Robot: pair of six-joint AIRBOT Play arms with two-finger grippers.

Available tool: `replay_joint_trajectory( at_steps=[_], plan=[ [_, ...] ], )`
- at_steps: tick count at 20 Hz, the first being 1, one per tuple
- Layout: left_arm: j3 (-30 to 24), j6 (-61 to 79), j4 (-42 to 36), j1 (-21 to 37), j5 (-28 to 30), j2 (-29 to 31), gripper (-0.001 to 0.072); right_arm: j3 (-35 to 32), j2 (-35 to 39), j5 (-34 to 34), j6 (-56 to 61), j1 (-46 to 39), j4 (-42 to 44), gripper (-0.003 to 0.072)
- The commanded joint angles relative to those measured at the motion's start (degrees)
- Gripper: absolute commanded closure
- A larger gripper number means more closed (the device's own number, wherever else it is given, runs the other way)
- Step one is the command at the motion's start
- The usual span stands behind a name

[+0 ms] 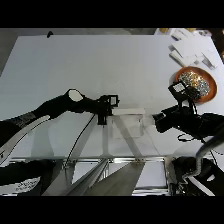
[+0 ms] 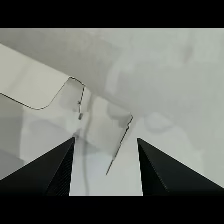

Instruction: Fold the box and place the chain.

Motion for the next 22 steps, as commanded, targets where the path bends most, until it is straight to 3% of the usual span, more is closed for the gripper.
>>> replay_joint_trajectory(
  at_steps=[1, 22],
  plan=[
    [1.4, 0.1, 2.8, 0.0, -0.3, 0.1, 0.0707, 0.1, 0.0, 0.0, 0.0, 0.0, 0.0, 0.0251],
    [1.4, 1.2, 4.2, 0.0, 0.0, -2.4, 0.07, 0.1, 0.0, 0.0, 0.0, 0.0, 0.0, 0.0251]
  ],
)
